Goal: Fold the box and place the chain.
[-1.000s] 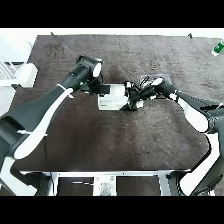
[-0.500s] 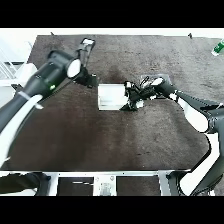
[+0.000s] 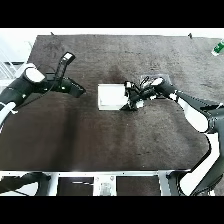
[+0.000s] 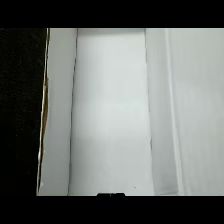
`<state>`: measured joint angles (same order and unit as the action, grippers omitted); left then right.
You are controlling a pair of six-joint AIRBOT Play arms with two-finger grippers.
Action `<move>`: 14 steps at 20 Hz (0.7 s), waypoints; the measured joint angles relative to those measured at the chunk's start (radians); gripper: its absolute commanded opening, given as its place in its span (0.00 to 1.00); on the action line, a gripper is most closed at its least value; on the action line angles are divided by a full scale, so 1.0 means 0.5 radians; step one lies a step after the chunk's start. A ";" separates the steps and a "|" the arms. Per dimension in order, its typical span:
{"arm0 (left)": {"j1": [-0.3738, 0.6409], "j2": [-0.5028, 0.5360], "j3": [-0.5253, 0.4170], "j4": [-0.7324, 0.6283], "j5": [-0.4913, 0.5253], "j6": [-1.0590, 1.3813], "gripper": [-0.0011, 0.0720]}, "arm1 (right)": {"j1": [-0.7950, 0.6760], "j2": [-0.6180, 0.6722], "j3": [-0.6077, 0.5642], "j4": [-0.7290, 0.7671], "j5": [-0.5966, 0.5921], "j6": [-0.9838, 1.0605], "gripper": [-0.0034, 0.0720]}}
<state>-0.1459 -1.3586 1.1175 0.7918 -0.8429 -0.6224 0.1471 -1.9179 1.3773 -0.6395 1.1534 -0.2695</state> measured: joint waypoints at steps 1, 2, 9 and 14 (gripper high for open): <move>0.023 -0.004 -0.013 -0.043 0.014 0.089 0.60 | 0.000 0.000 0.000 0.001 0.000 0.000 0.84; 0.045 -0.007 -0.021 -0.084 0.045 0.151 0.60 | 0.000 0.000 0.000 0.000 0.000 0.000 0.84; 0.135 -0.307 0.012 -0.501 0.044 0.925 0.60 | 0.000 0.000 0.000 0.000 0.000 -0.001 0.84; 0.156 -0.674 0.221 -0.598 -0.285 1.476 0.99 | 0.000 0.000 0.000 0.000 0.000 0.000 0.84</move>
